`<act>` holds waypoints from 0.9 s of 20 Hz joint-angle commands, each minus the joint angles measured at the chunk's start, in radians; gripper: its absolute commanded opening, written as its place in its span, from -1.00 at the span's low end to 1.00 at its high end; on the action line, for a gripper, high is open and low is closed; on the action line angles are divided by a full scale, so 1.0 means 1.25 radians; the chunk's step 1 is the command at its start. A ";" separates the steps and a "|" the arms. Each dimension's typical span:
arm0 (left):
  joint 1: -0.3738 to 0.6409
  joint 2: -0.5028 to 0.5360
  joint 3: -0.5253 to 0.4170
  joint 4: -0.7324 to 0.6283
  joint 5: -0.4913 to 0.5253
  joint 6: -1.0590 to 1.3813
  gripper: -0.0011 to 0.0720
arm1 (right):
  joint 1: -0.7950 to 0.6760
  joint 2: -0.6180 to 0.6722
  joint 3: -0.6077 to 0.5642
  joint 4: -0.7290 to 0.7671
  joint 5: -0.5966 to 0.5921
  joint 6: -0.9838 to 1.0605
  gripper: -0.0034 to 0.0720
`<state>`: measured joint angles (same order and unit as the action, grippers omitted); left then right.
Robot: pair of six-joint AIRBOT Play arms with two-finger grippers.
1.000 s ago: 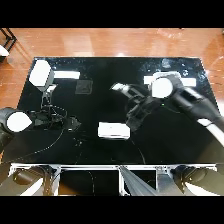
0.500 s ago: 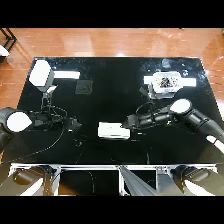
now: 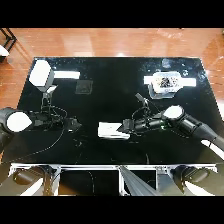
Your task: Fold the box and place the chain.
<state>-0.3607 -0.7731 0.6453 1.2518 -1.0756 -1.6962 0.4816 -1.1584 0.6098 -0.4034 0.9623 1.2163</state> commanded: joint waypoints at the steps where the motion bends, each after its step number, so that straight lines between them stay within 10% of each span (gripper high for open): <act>1: 0.000 -0.001 0.000 0.000 0.000 0.001 0.78 | 0.023 0.000 -0.001 -0.073 -0.037 0.052 -0.85; 18: 0.000 -0.001 -0.001 0.000 0.001 0.001 0.78 | 0.056 -0.029 -0.001 -0.125 -0.081 0.081 -0.85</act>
<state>-0.3607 -0.7734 0.6445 1.2514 -1.0748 -1.6951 0.5354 -1.1751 0.6098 -0.5495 0.8669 1.3167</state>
